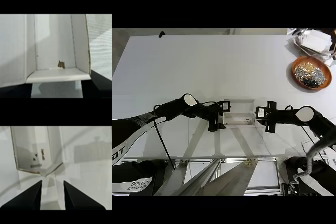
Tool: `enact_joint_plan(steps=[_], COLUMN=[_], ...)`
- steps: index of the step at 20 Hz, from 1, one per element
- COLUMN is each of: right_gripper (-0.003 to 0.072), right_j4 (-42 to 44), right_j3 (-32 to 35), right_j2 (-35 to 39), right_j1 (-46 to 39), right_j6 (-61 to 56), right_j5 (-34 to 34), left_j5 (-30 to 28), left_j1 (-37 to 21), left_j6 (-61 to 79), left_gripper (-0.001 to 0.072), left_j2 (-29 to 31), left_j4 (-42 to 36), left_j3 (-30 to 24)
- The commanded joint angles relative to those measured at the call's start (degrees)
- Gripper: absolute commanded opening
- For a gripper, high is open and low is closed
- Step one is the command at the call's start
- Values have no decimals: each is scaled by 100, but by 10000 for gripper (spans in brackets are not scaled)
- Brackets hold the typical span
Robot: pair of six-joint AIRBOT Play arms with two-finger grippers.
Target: Fold the box and place the chain.
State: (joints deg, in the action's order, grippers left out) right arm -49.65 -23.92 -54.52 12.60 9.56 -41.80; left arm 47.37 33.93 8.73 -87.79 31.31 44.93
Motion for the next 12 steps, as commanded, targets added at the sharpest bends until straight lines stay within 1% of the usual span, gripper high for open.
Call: enact_joint_plan(steps=[1, 2, 3, 6, 9, 11, 12], right_gripper=[260, 230, 216, 216, 212, 119, 108], right_j4=[208, 205, 203, 208, 229, 369, 450], right_j3=[0, 0, 0, 0, 0, 0, 0], right_j2=[-52, -55, -57, -101, -317, -448, -516], right_j1=[166, 219, 234, 234, 345, 546, 627], right_j6=[188, 188, 188, 186, 79, 94, 103], right_j5=[-131, -151, -170, -175, -223, -162, -55], left_j5=[0, 0, 0, 0, 0, 0, 0], left_j1=[-2, -2, -2, -2, -2, -2, -2], left_j6=[2, 2, 2, 2, 2, 2, 2], left_gripper=[272, 272, 272, 272, 272, 272, 272], left_j2=[2, 2, 2, 2, 2, 2, 2], left_j4=[0, 0, 0, 2, 0, 0, 0], left_j3=[0, 0, 0, 0, 0, 0, 0])
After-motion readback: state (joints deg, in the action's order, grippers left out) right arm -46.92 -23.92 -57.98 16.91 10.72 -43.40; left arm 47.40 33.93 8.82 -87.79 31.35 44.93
